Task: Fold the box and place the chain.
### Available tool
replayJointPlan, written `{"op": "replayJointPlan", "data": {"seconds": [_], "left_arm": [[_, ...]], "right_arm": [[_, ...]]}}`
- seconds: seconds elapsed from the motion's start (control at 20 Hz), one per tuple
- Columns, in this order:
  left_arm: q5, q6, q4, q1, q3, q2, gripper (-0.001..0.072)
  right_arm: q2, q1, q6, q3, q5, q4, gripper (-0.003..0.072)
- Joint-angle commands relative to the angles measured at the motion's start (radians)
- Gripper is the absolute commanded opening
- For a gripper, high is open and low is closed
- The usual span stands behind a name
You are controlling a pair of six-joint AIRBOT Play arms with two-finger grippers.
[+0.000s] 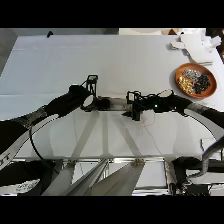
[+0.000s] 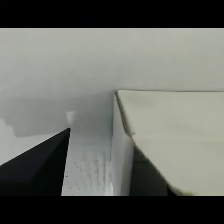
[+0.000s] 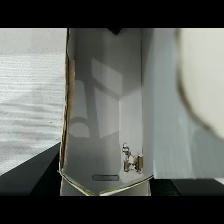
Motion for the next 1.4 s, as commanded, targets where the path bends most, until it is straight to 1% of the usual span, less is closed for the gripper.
{"op": "replayJointPlan", "data": {"seconds": [0.0, 0.1, 0.15, 0.2, 0.25, 0.35, 0.4, 0.45, 0.5, 0.65, 0.8, 0.85, 0.9, 0.95, 1.0, 1.05, 1.1, 1.2, 1.3, 1.35], "left_arm": [[-0.004, 0.085, -0.011, 0.01, 0.001, 0.061, 0.0635], [-0.026, 0.214, -0.071, 0.036, 0.001, 0.124, 0.0635], [-0.047, 0.312, -0.139, 0.058, 0.001, 0.158, 0.0635], [-0.082, 0.447, -0.236, 0.088, 0.001, 0.189, 0.0633], [-0.132, 0.605, -0.338, 0.124, 0.001, 0.213, 0.0633], [-0.268, 0.938, -0.533, 0.216, 0.0, 0.241, 0.0633], [-0.332, 1.083, -0.604, 0.267, 0.0, 0.241, 0.0632], [-0.367, 1.206, -0.639, 0.311, -0.002, 0.239, 0.0632], [-0.372, 1.318, -0.647, 0.35, -0.01, 0.237, 0.0632], [-0.317, 1.619, -0.652, 0.452, -0.033, 0.203, 0.0633], [-0.321, 1.876, -0.691, 0.517, -0.033, 0.103, 0.0637], [-0.333, 2.001, -0.715, 0.53, -0.033, 0.058, 0.0639], [-0.334, 2.147, -0.739, 0.534, -0.033, 0.014, 0.0643], [-0.322, 2.287, -0.76, 0.532, -0.033, -0.021, 0.0683], [-0.297, 2.417, -0.791, 0.523, -0.033, -0.05, 0.0699], [-0.271, 2.502, -0.822, 0.512, -0.033, -0.069, 0.07], [-0.248, 2.571, -0.855, 0.501, -0.033, -0.085, 0.07], [-0.239, 2.664, -0.909, 0.493, -0.033, -0.114, 0.07], [-0.263, 2.684, -0.966, 0.493, -0.033, -0.145, 0.0701], [-0.276, 2.693, -0.973, 0.493, -0.033, -0.156, 0.0701]], "right_arm": [[0.0, 0.0, -0.002, 0.001, 0.002, 0.002, 0.0387], [0.0, 0.0, -0.002, 0.001, 0.002, 0.002, 0.0387], [0.0, 0.0, -0.002, 0.001, 0.002, 0.002, 0.0387], [0.0, 0.0, -0.002, 0.001, 0.002, 0.002, 0.0387], [0.0, 0.0, -0.002, 0.001, 0.002, 0.002, 0.0387], [0.0, 0.0, -0.002, 0.001, 0.002, 0.002, 0.0387], [0.0, 0.0, -0.002, 0.001, 0.002, 0.002, 0.0387], [0.0, 0.0, -0.002, 0.001, 0.002, 0.002, 0.0387], [0.0, 0.0, -0.002, 0.001, 0.002, 0.002, 0.0387], [0.0, 0.0, -0.002, 0.001, 0.002, 0.002, 0.0387], [0.0, 0.0, -0.002, 0.001, 0.002, 0.002, 0.0387], [0.0, 0.0, -0.002, 0.001, 0.002, 0.002, 0.0387], [0.0, 0.0, -0.002, 0.001, 0.002, 0.002, 0.0387], [0.0, 0.0, -0.002, 0.001, 0.002, 0.002, 0.0387], [0.0, 0.0, -0.002, 0.001, 0.002, 0.002, 0.0387], [0.0, 0.0, -0.002, 0.001, 0.002, 0.002, 0.0387], [0.0, 0.0, -0.002, 0.001, 0.002, 0.002, 0.0387], [0.0, 0.0, -0.002, 0.001, 0.002, 0.002, 0.0387], [0.0, 0.0, -0.002, 0.001, 0.002, 0.002, 0.0387], [0.0, 0.0, -0.002, 0.001, 0.002, 0.002, 0.0387]]}}
